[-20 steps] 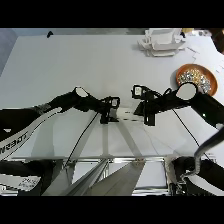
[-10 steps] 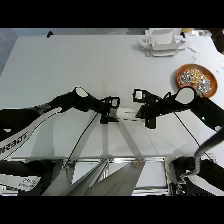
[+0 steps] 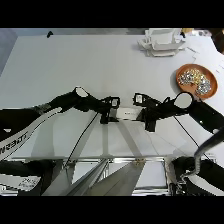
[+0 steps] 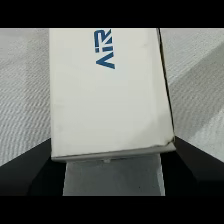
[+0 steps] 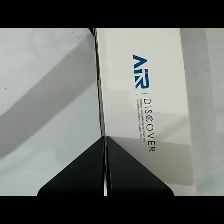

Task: Fold the box and place the chain.

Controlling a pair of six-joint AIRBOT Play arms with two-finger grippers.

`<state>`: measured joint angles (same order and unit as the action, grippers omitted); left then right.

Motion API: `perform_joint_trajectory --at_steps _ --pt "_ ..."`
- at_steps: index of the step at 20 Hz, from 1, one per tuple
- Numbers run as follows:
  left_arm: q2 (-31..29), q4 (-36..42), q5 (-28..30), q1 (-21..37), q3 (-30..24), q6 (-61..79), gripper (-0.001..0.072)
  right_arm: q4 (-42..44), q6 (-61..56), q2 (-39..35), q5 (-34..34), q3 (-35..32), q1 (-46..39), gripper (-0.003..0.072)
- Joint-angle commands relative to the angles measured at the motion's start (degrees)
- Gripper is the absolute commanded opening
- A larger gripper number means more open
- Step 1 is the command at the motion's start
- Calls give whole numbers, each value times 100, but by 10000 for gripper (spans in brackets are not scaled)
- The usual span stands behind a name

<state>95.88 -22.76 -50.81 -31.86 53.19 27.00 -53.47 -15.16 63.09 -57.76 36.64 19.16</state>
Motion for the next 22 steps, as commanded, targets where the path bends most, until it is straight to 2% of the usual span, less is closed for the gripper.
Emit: perform_joint_trajectory --at_steps 1,8,10,12,15,19,22 --pt "-4 0 0 4 0 -4 206 -31 -33 46 37 -92 0 15" --pt "-4 0 2 4 0 -4 206 138 -133 -59 90 -92 0 15" --pt "-4 0 0 4 0 -2 206 649 -107 -380 262 -85 0 15" --pt "-4 0 0 4 0 -4 206 1563 33 -531 732 -87 2 15" --pt "-4 0 0 4 0 -4 206 2269 68 -164 1392 -87 275 13" --pt "-4 0 0 4 0 -4 206 2245 57 422 1696 -87 861 15" --pt "-4 0 0 4 0 -4 206 2033 -332 730 1875 -87 946 14"
